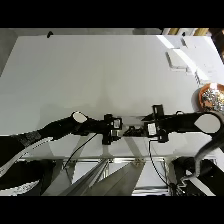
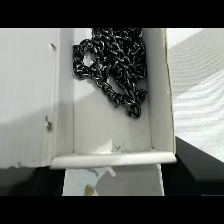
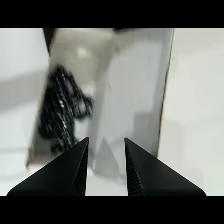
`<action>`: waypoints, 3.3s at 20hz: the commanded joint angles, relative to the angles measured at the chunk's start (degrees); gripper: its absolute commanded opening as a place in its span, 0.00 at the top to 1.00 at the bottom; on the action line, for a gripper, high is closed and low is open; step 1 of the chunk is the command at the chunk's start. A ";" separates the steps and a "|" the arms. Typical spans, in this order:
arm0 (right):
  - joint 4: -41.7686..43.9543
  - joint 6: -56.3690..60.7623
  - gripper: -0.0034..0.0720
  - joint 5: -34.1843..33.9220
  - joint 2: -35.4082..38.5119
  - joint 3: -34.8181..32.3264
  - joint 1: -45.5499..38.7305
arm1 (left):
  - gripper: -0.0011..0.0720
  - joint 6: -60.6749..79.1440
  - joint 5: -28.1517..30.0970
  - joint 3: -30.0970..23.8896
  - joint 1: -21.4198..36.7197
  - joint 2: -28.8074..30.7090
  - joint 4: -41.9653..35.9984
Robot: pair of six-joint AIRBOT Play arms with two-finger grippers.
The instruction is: Fold the box and place the chain.
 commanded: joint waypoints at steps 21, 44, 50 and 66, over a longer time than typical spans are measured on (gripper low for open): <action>-17.59 -7.69 0.64 -0.63 -22.25 0.81 -17.27 | 0.61 0.00 0.02 0.02 0.02 0.02 0.00; -8.61 -5.68 0.93 6.54 -6.21 -1.44 -17.27 | 0.61 0.00 0.02 0.02 0.02 0.02 0.00; 5.99 -6.05 0.93 10.80 5.70 -1.44 -7.80 | 0.61 0.00 0.02 0.02 0.02 0.02 0.02; 13.27 -6.03 0.80 -7.28 -7.72 -1.40 12.13 | 0.61 0.00 0.02 0.02 0.02 0.02 0.00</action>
